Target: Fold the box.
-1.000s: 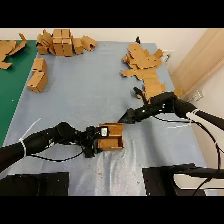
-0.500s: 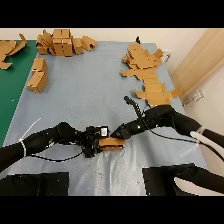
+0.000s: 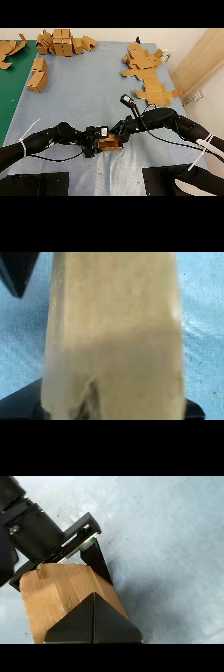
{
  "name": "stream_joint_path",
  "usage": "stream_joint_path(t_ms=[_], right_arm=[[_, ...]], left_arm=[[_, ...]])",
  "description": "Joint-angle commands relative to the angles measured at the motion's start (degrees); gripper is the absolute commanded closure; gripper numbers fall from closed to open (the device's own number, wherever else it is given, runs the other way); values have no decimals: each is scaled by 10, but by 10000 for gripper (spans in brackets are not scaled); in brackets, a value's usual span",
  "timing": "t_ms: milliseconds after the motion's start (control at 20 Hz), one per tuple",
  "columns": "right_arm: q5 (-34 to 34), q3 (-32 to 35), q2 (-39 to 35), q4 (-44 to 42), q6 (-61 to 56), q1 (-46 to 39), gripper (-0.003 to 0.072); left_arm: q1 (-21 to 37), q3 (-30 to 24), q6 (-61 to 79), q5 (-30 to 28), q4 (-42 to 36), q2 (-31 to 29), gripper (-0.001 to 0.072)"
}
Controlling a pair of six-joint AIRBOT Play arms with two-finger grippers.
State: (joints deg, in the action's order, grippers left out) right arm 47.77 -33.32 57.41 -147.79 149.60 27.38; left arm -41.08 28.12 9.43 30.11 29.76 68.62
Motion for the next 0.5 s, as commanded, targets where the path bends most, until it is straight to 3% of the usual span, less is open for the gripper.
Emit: stream_joint_path(t_ms=[0, 200, 450], right_arm=[[-79, -5, -12, 85, 20, 61, 683], [-162, 18, -56, 186, 20, 146, 682], [-174, 42, -64, 255, 21, 193, 682]], left_arm=[[0, 0, 0, 0, 0, 0, 347], [0, 0, 0, 0, 0, 0, 347], [0, 0, 0, 0, 0, 0, 347]])
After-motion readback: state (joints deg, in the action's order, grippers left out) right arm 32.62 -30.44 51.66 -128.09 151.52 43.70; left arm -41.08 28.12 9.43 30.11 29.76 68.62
